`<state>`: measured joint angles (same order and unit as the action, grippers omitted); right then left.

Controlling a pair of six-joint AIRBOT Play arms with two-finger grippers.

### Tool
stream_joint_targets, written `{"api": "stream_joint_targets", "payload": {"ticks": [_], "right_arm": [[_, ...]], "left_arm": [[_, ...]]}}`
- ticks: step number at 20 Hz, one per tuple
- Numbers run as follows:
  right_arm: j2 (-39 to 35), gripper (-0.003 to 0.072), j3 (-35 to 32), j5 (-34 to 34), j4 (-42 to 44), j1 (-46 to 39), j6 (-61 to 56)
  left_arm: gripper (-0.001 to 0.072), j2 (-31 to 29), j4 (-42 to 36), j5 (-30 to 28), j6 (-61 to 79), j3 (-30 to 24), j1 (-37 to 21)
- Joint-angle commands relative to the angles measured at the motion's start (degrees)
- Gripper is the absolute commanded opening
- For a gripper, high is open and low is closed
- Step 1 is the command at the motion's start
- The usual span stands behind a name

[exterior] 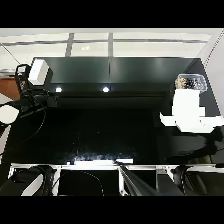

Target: Fold the box and place the chain.

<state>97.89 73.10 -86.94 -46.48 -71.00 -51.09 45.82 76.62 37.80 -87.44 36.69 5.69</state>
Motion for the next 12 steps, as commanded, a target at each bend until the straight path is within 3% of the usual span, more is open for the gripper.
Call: {"api": "stream_joint_targets", "payload": {"ticks": [1, 8, 9, 10, 12], "right_arm": [[6.2, 0.0700, 2.3, -7.5, 2.0, 1.1, 1.2], [10.1, 0.0686, 6.3, -8.0, -3.8, 8.4, 0.6], [10.3, 0.0527, 6.4, -8.3, -5.4, 9.2, 0.6], [10.5, 0.0466, 6.4, -8.5, -6.8, 9.7, 0.6], [10.5, 0.0469, 6.4, -8.4, -7.3, 10.1, 0.7]], "left_arm": [[0.0026, 0.0, -0.4, -2.0, 0.0, 0.0, 0.0], [0.0026, 0.0, -0.4, -2.0, 0.0, 0.0, 0.0], [0.0027, 0.0, -0.4, -2.0, 0.0, 0.0, 0.0], [0.0026, 0.0, -0.4, -2.0, 0.0, 0.0, 0.0], [0.0026, 0.0, -0.4, -2.0, 0.0, 0.0, 0.0]]}}
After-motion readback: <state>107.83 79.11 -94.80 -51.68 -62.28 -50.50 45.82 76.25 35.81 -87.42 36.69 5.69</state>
